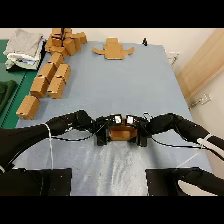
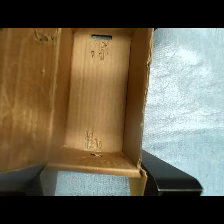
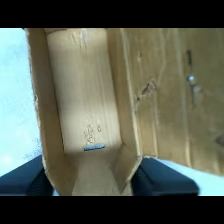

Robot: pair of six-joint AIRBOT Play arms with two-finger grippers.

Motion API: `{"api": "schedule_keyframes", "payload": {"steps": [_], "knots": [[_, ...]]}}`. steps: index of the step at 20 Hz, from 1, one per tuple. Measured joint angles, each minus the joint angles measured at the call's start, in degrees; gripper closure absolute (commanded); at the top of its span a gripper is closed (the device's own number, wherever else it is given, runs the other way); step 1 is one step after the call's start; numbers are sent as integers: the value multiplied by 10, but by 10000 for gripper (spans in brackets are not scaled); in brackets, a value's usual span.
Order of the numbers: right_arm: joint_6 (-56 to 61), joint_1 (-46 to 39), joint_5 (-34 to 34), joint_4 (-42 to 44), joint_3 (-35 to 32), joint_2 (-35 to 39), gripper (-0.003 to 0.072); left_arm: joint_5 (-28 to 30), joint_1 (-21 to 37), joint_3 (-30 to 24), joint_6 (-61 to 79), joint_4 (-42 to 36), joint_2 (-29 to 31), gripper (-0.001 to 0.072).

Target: Fold the box.

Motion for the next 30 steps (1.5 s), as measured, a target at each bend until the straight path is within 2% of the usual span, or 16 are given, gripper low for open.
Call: {"api": "schedule_keyframes", "payload": {"steps": [4, 8, 11, 13, 14, 15, 17, 20, 24, 29, 30], "knots": [[29, 0, -9, 9, 3, 15, -34, 0, 0, 0, 0, 0, 0, 230], [138, 0, -24, -65, 4, 77, -34, 0, 0, 0, 0, 0, 0, 230], [219, 0, -82, -109, 5, 144, -34, 0, 0, 0, 0, 0, 0, 230], [280, 0, -130, -107, 5, 191, -34, 0, 0, 0, 0, 0, 0, 230], [321, 0, -151, -97, 5, 213, -2, 0, 0, 0, 0, 0, 0, 230], [367, 0, -164, -86, 4, 230, 74, 0, 0, 0, 0, 0, 0, 230], [471, 0, -183, -70, 0, 256, 93, 0, 0, 0, 0, 0, 0, 230], [561, 0, -197, -42, -12, 267, 91, 0, 0, 0, 0, 0, 0, 230], [615, 0, -205, 3, -19, 257, 91, 0, 0, 0, 0, 0, 0, 230], [720, 0, -199, 29, -21, 246, 93, -1, 0, 0, 0, 0, 0, 230], [741, 0, -193, 35, -21, 245, 112, 0, 0, 0, 0, 0, 0, 230]]}}
